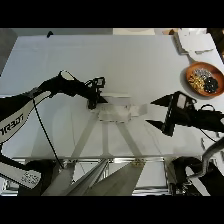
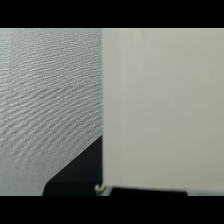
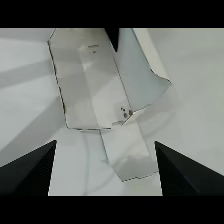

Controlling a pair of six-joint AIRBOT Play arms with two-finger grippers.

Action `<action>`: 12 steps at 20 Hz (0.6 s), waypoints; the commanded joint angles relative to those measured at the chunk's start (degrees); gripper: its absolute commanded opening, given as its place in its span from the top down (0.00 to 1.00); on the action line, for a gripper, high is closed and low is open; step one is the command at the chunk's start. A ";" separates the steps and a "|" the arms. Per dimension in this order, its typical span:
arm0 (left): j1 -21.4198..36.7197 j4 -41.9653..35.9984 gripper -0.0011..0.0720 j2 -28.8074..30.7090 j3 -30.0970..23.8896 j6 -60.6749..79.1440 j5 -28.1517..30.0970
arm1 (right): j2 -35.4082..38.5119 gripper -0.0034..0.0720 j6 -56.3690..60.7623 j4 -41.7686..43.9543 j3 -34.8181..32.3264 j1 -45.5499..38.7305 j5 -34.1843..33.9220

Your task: Fold the box and place the chain.

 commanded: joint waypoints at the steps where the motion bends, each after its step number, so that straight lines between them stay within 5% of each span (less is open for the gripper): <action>1: -0.04 0.02 0.97 -0.04 -0.02 -0.02 0.00 | 0.00 0.04 -2.25 -3.34 0.02 5.27 -5.81; 8: -0.04 0.02 0.97 -0.04 -0.02 -0.02 0.00 | -3.85 0.03 -2.29 -7.02 -0.02 6.21 -13.11; 12: -0.04 0.02 0.97 -0.04 0.00 -0.02 -0.04 | -13.92 0.02 -2.34 -5.66 -0.61 6.23 -15.67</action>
